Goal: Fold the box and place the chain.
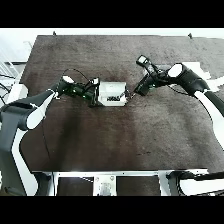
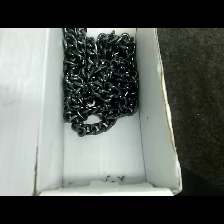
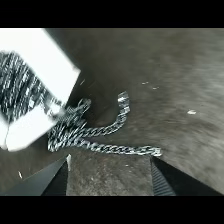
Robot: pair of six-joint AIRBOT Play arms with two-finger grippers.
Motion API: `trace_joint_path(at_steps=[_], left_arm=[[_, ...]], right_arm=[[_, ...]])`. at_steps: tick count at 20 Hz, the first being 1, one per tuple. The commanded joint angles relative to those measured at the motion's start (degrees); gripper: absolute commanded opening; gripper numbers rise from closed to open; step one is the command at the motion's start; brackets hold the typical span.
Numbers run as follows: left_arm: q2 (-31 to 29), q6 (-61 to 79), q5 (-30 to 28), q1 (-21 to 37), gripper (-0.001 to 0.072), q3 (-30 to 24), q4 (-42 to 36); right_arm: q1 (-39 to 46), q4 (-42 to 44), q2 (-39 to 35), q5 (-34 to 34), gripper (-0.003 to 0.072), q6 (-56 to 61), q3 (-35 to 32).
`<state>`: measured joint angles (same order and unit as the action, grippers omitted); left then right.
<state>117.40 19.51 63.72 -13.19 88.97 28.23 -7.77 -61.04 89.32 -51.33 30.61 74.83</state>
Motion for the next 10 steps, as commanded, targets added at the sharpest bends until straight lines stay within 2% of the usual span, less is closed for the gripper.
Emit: trace_joint_path(at_steps=[1, 6, 10], left_arm=[[0.0, 0.0, 0.0, 0.0, 0.0651, 0.0, 0.0], [0.0, 0.0, 0.0, 0.0, 0.0651, 0.0, 0.0], [0.0, 0.0, 0.0, 0.0, 0.0651, 0.0, 0.0]], right_arm=[[2.6, 9.2, 5.6, -4.2, 0.0558, -22.3, -0.2], [2.3, 13.7, 10.2, -4.9, 0.0558, -33.1, -0.2], [1.5, 17.2, 12.0, -5.2, 0.0558, -36.7, 0.1]])
